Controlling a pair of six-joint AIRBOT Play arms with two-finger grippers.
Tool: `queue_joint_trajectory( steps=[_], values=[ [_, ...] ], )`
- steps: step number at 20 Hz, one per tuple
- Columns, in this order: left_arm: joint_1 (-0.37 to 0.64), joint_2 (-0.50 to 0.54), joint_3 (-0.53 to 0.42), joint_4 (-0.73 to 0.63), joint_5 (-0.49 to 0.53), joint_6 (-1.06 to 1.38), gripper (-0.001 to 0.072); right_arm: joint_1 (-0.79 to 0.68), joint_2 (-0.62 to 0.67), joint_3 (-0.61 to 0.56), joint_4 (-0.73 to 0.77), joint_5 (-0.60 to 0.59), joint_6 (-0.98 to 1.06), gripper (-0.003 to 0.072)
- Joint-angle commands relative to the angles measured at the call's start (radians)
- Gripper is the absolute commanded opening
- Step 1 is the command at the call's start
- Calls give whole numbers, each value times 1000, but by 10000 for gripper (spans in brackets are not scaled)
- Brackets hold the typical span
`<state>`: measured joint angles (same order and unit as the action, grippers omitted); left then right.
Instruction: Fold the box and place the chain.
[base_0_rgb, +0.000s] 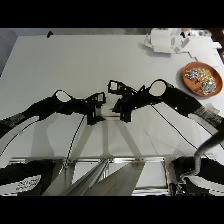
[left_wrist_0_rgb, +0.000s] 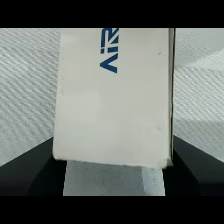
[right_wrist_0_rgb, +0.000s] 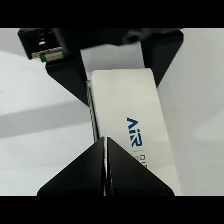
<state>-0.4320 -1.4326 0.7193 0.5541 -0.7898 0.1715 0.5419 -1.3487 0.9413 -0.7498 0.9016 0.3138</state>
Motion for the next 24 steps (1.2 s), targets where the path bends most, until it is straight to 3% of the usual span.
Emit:
queue_joint_trajectory(
  steps=[1,7,24],
  values=[
    [0,1,0,0,0,1,451,-10,-42,0,18,12,23,17],
    [0,0,0,0,0,0,451,-10,-58,0,-95,55,82,17],
    [0,0,0,0,0,1,451,-5,-82,-43,-154,51,154,17]
  ],
)
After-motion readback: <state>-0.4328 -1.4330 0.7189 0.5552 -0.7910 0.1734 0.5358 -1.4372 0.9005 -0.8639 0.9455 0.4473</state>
